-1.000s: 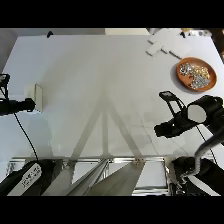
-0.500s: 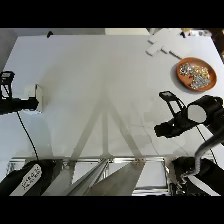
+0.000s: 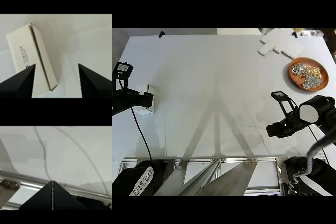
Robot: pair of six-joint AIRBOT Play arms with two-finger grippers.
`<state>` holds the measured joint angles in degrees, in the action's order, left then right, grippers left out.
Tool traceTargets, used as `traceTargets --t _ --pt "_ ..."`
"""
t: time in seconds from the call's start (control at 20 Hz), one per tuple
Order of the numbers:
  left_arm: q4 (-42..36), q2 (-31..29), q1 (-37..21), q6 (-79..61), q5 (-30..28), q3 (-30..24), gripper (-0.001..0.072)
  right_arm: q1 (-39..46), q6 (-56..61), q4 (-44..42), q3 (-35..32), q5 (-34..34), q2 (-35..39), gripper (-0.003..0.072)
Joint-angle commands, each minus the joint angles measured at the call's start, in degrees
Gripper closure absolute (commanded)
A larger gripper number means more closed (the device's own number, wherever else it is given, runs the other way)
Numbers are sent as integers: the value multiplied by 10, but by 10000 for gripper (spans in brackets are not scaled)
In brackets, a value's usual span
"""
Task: Fold the box and place the chain.
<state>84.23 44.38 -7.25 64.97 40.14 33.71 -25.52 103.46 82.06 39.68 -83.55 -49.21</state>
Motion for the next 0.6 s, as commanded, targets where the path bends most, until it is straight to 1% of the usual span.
traceTargets --t 0.0,0.3,0.55 --pt "2 -10 16 0 3 0 148 0 0 0 1 0 0 666" --pt "2 -10 16 0 -1 0 148 0 0 0 1 0 0 666" --pt "2 -10 16 0 6 0 148 0 0 0 1 0 0 666"
